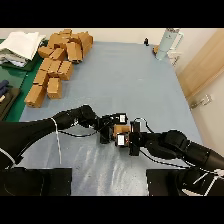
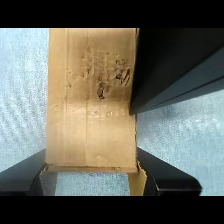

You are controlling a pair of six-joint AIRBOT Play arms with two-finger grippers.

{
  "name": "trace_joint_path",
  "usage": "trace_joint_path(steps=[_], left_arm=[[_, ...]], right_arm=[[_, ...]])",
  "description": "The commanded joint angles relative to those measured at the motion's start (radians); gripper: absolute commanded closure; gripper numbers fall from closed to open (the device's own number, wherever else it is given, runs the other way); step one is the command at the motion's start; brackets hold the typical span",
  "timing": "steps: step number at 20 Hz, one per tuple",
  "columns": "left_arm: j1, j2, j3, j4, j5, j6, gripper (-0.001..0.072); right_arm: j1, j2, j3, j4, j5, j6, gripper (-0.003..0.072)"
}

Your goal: Fold the box.

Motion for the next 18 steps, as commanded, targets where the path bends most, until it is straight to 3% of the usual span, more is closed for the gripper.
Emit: trace_joint_path(steps=[1, 12, 18], left_arm=[[0.000, 0.000, 0.000, 0.000, 0.000, 0.000, 0.0199], [0.000, 0.000, 0.000, 0.000, 0.000, 0.000, 0.0199], [0.000, 0.000, 0.000, 0.000, 0.000, 0.000, 0.0199]], right_arm=[[0.000, -0.010, 0.000, 0.000, -0.001, 0.000, 0.0680], [0.000, 0.028, 0.020, -0.004, -0.044, 0.025, 0.0680], [-0.051, 0.226, 0.094, -0.209, -0.327, 0.573, 0.0680]])
